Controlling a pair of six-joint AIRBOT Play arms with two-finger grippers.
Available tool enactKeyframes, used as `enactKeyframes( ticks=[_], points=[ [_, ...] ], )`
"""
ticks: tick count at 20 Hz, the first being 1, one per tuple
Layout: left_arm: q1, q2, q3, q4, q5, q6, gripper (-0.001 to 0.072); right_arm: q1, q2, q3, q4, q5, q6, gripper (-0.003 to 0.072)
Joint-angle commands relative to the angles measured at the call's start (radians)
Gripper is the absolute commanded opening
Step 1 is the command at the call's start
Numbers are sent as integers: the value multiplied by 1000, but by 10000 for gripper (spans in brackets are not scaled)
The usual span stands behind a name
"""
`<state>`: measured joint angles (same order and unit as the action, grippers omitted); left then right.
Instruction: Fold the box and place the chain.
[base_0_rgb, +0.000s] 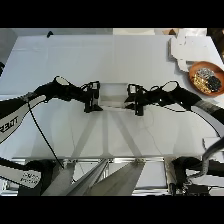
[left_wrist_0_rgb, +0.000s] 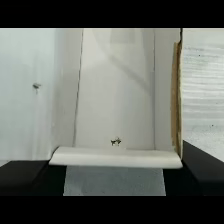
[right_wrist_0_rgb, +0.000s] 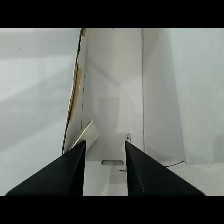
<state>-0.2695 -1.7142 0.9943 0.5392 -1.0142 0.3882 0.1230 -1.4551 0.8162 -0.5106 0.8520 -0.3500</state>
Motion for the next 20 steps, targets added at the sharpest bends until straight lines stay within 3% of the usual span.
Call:
enactKeyframes(
  ticks=[1, 2, 10, 16, 20],
  points=[
    [0, 0, 0, 0, 0, 0, 337, 0, -3, 0, 39, 4, 1, 91],
    [0, 0, 0, 0, 0, 0, 337, 0, -3, 0, 39, 5, 0, 20],
    [0, 0, 0, 0, 0, 0, 337, 0, 34, 0, 109, 4, 0, 20],
    [0, 0, 0, 0, 1, 0, 337, -3, 203, 0, 91, 8, 16, 19],
    [0, 0, 0, 0, 1, 0, 337, -80, 374, 0, -60, -7, 409, 19]
  ],
)
